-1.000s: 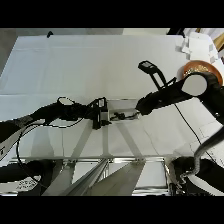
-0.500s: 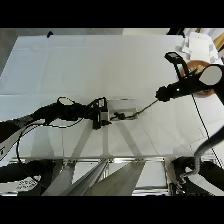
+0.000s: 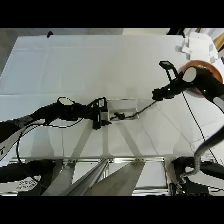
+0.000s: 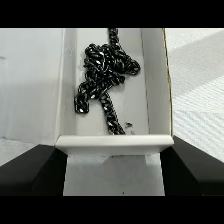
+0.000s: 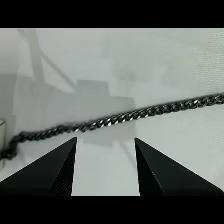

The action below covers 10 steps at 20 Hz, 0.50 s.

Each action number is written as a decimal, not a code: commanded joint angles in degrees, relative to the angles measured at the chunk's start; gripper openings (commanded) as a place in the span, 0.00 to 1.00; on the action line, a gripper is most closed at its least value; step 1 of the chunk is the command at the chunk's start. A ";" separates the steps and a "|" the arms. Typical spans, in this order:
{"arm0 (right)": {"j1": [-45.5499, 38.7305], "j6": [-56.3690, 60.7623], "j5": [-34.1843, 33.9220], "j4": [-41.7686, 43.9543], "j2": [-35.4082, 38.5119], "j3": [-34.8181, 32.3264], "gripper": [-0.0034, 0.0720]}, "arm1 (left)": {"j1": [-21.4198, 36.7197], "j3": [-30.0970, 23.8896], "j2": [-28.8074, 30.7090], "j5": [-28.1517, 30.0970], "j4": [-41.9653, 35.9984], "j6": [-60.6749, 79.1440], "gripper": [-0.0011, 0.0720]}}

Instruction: Fold the box and place the chain.

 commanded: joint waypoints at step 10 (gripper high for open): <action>-0.09 6.45 -6.03 -4.79 -5.70 -0.02 0.58 | 0.00 0.02 0.00 0.00 0.02 0.00 0.20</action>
